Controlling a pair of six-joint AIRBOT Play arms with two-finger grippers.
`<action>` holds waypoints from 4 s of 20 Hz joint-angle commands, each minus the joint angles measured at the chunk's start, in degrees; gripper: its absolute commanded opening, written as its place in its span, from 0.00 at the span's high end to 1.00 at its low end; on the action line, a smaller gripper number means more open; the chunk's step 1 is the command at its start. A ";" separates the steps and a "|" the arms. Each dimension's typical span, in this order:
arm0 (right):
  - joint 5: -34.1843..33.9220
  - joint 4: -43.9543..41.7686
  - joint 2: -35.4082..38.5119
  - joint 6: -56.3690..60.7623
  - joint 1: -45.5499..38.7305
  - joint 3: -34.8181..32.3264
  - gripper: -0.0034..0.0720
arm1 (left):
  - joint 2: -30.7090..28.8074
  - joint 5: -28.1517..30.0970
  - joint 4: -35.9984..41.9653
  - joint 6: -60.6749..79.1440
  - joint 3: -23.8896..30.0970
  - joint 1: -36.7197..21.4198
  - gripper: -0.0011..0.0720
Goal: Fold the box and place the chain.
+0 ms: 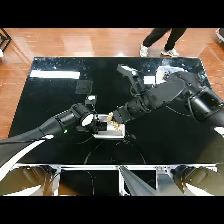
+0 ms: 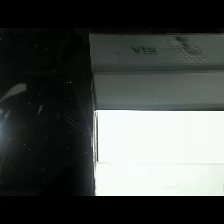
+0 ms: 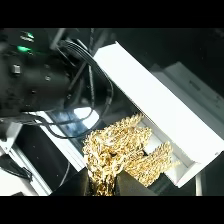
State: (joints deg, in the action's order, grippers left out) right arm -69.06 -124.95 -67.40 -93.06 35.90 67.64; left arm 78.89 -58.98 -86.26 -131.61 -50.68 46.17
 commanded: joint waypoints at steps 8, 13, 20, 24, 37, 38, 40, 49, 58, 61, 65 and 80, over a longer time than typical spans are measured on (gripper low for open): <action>0.85 2.73 -5.16 -0.63 1.60 -0.52 0.93 | 0.00 0.00 0.00 0.00 0.02 0.02 0.96; -4.44 2.67 -4.04 -0.63 0.04 -0.52 0.36 | 0.00 0.04 0.00 0.00 0.00 0.02 0.96; -18.78 21.90 9.38 0.92 -12.59 -0.55 0.01 | -0.02 -1.55 -0.04 0.09 -1.90 0.00 0.68; -18.91 28.33 12.33 0.92 -15.76 -0.57 0.00 | -0.76 -7.32 -0.26 2.60 -7.37 0.02 0.22; -1.57 17.03 10.14 -6.16 -14.97 -0.59 0.00 | -41.70 -26.18 -13.05 1.92 -3.30 -7.80 0.22; -1.11 15.41 8.81 -7.02 -13.97 -0.59 0.00 | -43.39 -24.02 -12.24 4.13 -1.01 -10.16 0.22; 2.27 15.89 5.14 -6.88 -12.13 -0.55 0.00 | -43.89 -19.63 -11.43 10.32 4.20 -16.74 0.22; 13.62 11.65 -5.60 -8.04 -10.93 -0.50 0.00 | -36.11 -7.45 15.87 41.88 7.78 -40.11 0.22; 8.76 11.15 -6.19 -20.74 -0.81 -0.50 0.00 | -34.97 -6.34 15.43 41.16 11.93 -39.10 0.22; 6.67 11.23 -6.34 -22.58 -0.13 -0.52 0.00 | -34.97 -5.92 15.41 41.16 12.09 -39.10 0.22; 2.67 8.39 -6.36 -28.79 -0.07 -0.52 0.00 | -34.95 -5.92 16.44 41.11 12.09 -39.12 0.22; 2.78 9.07 -10.43 -41.38 4.11 -0.52 0.22 | -34.95 -4.22 16.90 41.11 12.09 -39.15 0.22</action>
State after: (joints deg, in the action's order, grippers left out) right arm -66.08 -115.90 -77.45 -132.14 39.22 67.11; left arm 43.92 -63.64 -69.38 -90.50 -38.61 7.09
